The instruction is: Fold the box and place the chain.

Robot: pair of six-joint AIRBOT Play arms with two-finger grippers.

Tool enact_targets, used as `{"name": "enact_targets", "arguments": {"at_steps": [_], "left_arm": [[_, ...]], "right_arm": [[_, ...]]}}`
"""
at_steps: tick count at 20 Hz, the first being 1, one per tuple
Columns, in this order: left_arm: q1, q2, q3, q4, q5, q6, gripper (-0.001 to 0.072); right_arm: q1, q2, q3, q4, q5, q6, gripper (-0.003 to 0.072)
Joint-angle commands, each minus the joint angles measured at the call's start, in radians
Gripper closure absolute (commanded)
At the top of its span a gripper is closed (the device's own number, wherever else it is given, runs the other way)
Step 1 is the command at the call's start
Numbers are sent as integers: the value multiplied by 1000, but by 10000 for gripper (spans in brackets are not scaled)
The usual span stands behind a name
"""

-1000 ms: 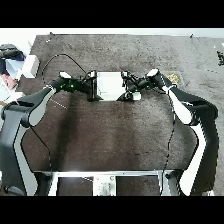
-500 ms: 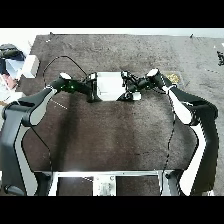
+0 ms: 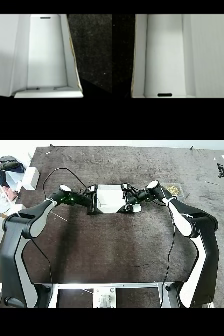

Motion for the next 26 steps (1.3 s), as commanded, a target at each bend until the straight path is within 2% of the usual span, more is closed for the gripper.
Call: {"name": "enact_targets", "arguments": {"at_steps": [1,5,6,7,8,26], "left_arm": [[0,0,0,2,45,0,-11],[0,0,0,3,56,-3,4],[0,0,0,3,56,-3,32],[0,0,0,3,55,-8,255],[0,0,0,7,54,-7,310],[0,0,0,0,57,-52,306]], "right_arm": [[0,0,0,1,0,2,216],[0,0,0,0,0,2,216],[0,0,0,1,0,2,216],[0,0,0,1,0,2,216],[0,0,0,0,0,2,216],[0,0,0,1,0,2,217]]}}
